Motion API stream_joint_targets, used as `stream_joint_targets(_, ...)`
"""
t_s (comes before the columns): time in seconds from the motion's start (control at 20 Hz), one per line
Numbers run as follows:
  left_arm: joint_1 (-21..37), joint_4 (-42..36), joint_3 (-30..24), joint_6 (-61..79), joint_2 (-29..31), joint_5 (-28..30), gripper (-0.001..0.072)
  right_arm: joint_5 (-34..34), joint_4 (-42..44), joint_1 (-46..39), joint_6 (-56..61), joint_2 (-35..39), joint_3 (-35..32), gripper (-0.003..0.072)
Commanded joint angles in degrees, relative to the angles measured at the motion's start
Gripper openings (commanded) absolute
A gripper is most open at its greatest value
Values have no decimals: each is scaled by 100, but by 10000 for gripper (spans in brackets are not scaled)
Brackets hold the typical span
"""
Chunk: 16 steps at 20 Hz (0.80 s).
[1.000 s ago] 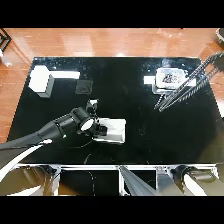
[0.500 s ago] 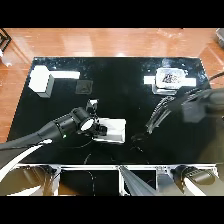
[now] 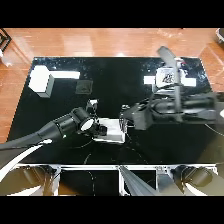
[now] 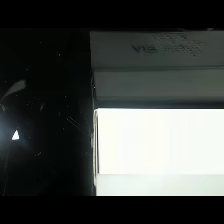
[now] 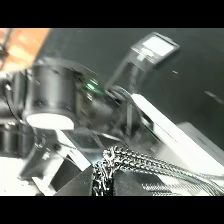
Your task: Fold the box and place the chain.
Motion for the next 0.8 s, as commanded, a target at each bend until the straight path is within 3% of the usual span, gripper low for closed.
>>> stream_joint_targets(0.0,0,0,2,0,0,-2,24,-809,160,402,35,-433,-33,21)
stream_joint_targets(0.25,0,0,2,0,0,0,24,-1410,188,393,-9,-610,-26,21)
stream_joint_targets(0.75,-13,0,2,0,0,2,24,-1606,579,236,-184,-608,402,21)
